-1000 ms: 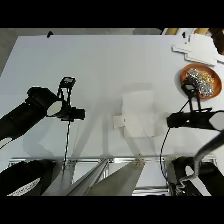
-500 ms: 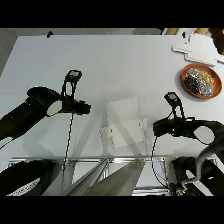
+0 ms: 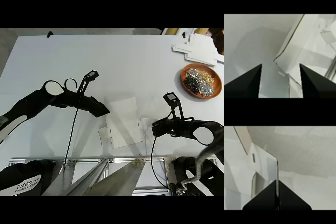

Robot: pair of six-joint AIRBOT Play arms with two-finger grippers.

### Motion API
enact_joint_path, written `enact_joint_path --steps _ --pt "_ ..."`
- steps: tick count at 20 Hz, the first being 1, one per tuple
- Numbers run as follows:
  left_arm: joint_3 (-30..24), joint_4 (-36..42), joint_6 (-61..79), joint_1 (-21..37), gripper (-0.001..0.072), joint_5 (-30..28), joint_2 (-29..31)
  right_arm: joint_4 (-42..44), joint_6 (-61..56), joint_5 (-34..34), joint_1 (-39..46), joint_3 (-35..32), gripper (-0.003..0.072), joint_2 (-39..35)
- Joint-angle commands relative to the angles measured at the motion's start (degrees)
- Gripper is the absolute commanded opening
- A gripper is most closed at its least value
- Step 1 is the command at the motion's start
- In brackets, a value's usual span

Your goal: Fold the box and place the chain.

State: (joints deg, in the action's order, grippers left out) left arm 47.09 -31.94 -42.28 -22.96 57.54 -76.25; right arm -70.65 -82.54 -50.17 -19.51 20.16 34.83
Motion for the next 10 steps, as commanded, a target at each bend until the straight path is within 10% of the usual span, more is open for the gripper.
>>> enact_joint_path --steps 1,10 --pt "0.0 12.0 14.0 4.6 0.0513 10.1 -7.3 0.0 0.0 0.1 -0.1 0.0 0.0019 0.0" --pt "4.2 11.6 15.7 -1.5 0.0486 10.8 -14.2 0.0 0.0 0.2 -0.1 0.0 0.0019 0.0"
